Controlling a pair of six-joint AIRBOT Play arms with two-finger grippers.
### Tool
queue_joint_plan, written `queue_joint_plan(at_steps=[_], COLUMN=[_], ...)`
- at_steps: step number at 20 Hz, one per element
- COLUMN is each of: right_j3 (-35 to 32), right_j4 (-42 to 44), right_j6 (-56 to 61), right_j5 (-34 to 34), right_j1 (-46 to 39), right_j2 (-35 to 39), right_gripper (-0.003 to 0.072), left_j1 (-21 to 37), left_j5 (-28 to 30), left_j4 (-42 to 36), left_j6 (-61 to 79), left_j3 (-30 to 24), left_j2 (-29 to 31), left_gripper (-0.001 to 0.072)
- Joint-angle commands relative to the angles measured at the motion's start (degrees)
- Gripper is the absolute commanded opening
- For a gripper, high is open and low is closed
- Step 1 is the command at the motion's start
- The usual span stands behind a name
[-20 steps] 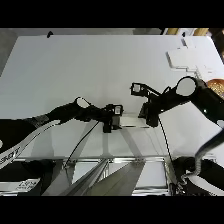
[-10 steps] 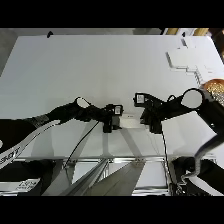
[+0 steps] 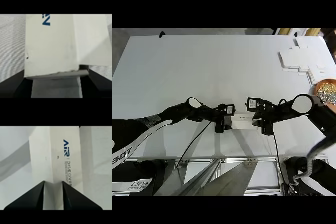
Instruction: Fold the box and place the chain.
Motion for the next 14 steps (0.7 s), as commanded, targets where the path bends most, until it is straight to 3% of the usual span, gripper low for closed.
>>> queue_joint_plan(at_steps=[1,6,9,13,14], right_j3=[-0.26,-0.26,-0.26,-0.26,-0.26], right_j4=[-0.31,-2.82,-2.56,-1.92,-2.10], right_j6=[-0.24,-0.20,-0.20,-0.24,-0.31], right_j5=[-1.29,-2.23,-2.47,-2.43,-2.54], right_j1=[0.04,0.04,0.04,2.36,3.48], right_j2=[0.04,0.04,0.07,0.42,0.42], right_gripper=[0.0172,0.0148,0.0082,0.0111,0.0150], left_j1=[0.04,0.04,0.04,0.04,0.04], left_j5=[-0.02,-0.02,-0.02,-0.02,-0.02], left_j4=[0.02,0.02,0.04,0.02,0.02], left_j6=[0.02,0.04,0.02,0.02,0.02], left_j3=[0.04,0.04,0.04,0.04,0.04], left_j2=[0.04,0.04,0.04,0.04,0.04], left_gripper=[0.0274,0.0274,0.0274,0.0274,0.0274])
